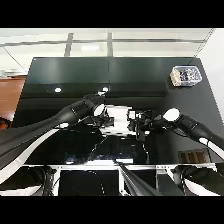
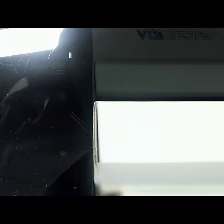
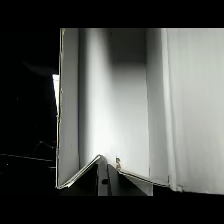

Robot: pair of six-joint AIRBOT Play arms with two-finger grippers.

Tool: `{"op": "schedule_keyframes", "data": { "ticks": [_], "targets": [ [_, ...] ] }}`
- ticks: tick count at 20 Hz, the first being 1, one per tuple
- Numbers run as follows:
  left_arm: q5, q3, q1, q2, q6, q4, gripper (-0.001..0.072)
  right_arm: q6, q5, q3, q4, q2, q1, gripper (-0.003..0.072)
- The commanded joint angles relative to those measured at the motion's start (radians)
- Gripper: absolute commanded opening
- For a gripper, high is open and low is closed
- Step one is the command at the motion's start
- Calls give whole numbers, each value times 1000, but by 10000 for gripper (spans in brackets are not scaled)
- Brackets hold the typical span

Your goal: Fold the box and place the chain.

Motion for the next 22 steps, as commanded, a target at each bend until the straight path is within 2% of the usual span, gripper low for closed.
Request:
{"op": "schedule_keyframes", "data": {
  "ticks": [1,2,3,4,5,6,7,8,9,10,12,13,14,16,18,20,22],
  "targets": [
    [2,1,1,0,0,-1,27,10,-19,0,21,-11,3,65],
    [2,1,1,0,0,-1,27,11,-19,0,33,-11,3,67],
    [2,1,1,0,0,-1,27,16,-24,0,57,-12,3,173],
    [2,1,1,0,0,-2,27,17,-26,0,85,-12,3,321],
    [2,1,1,0,0,-2,27,17,-26,0,97,-12,3,293],
    [2,1,1,0,0,-1,27,17,-25,0,95,-12,3,171],
    [2,1,1,0,0,-1,27,18,-26,0,96,-12,3,168],
    [2,1,1,0,0,-1,27,19,-29,0,100,-12,3,277],
    [2,1,1,0,0,-1,27,22,-29,0,100,-12,3,345],
    [2,1,1,0,0,-1,27,35,-29,0,99,-13,3,344],
    [2,1,1,0,0,-1,27,69,-27,0,95,-12,3,65],
    [2,1,1,0,0,-1,27,97,-27,0,95,-12,3,63],
    [4,1,1,0,0,-1,27,146,-28,0,94,-12,2,8],
    [13,1,1,0,0,-1,27,307,1,7,78,-8,-16,14],
    [13,1,1,0,0,-1,27,496,118,43,-1,13,-69,14],
    [13,1,1,0,0,-1,27,699,247,97,-165,58,-156,14],
    [13,1,1,0,0,-1,27,977,281,123,-365,122,-274,14]
  ]
}}
